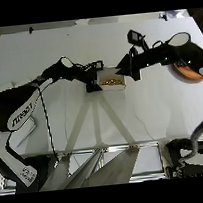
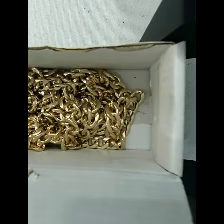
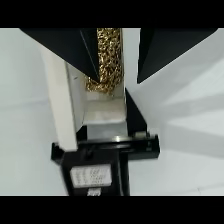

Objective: Fold the box and place the chain.

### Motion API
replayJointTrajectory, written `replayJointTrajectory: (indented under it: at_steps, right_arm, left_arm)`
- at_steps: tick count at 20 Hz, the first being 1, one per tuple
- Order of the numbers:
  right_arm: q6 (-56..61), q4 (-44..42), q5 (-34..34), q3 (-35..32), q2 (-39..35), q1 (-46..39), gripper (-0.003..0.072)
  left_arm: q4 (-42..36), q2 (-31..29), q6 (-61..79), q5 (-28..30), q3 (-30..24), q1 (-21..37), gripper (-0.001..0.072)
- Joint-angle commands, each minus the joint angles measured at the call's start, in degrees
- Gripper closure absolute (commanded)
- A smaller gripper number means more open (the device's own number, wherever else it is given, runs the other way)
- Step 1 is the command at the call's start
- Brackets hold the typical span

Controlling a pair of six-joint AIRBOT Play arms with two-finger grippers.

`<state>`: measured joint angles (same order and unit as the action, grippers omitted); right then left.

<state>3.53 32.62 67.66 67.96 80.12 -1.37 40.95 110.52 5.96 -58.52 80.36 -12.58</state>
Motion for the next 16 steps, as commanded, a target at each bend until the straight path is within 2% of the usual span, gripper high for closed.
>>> replayJointTrajectory:
  at_steps: [1, 4, 6, 12, 16]
  right_arm:
    - [15.5, 4.5, 2.7, 9.4, 1.5, -0.2, 0.0442]
    - [28.5, 11.3, 2.2, 18.4, 8.4, -0.2, 0.044]
    - [32.2, 11.0, 3.3, 21.0, 13.7, 0.0, 0.0418]
    - [31.7, 8.0, 11.4, 21.0, 22.4, 2.1, 0.0414]
    - [20.6, 5.7, 16.8, 21.0, 22.6, 3.6, 0.0413]
  left_arm:
    - [0.0, 0.0, 0.0, 0.0, 0.1, 0.0, 0.069]
    - [0.0, 0.0, 0.0, 0.0, 0.1, 0.0, 0.069]
    - [0.0, 0.0, 0.0, 0.0, 0.1, 0.0, 0.069]
    - [0.0, 0.0, 0.0, 0.0, 0.1, 0.0, 0.069]
    - [0.0, 0.0, 0.0, 0.0, 0.1, 0.0, 0.069]
